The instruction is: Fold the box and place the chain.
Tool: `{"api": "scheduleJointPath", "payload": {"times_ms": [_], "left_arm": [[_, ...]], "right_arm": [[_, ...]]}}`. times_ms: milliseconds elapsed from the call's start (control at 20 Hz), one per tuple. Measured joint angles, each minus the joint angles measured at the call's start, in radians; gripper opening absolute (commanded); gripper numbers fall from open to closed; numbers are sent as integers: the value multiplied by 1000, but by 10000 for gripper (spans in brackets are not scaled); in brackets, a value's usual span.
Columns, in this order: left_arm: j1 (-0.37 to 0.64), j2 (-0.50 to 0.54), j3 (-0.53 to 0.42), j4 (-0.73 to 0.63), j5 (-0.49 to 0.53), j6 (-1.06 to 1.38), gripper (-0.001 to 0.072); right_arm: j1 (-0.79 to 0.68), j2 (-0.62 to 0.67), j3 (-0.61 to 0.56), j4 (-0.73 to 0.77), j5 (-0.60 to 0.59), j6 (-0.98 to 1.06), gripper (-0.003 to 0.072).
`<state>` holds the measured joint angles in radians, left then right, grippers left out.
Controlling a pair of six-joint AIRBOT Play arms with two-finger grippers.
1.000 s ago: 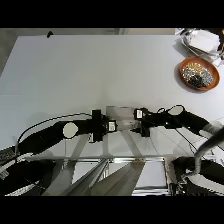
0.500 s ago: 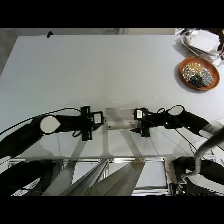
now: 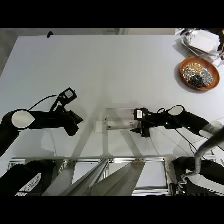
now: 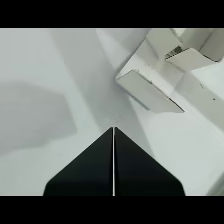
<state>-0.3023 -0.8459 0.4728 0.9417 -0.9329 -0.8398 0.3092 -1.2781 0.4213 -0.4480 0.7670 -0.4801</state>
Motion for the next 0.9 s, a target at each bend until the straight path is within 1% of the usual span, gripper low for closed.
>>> {"api": "scheduleJointPath", "payload": {"times_ms": [250, 400, 600, 900], "left_arm": [[6, -216, 0, -132, -19, -137, 5], [-18, -297, 0, -191, -8, -160, 5], [-35, -351, 0, -234, 31, -173, 4], [-42, -382, 0, -262, 75, -179, 5]], "right_arm": [[0, 0, 0, 0, 0, 0, 397], [0, 0, 0, 0, 0, 0, 397], [0, 0, 0, 0, 0, 0, 397], [0, 0, 0, 0, 0, 0, 397]]}}
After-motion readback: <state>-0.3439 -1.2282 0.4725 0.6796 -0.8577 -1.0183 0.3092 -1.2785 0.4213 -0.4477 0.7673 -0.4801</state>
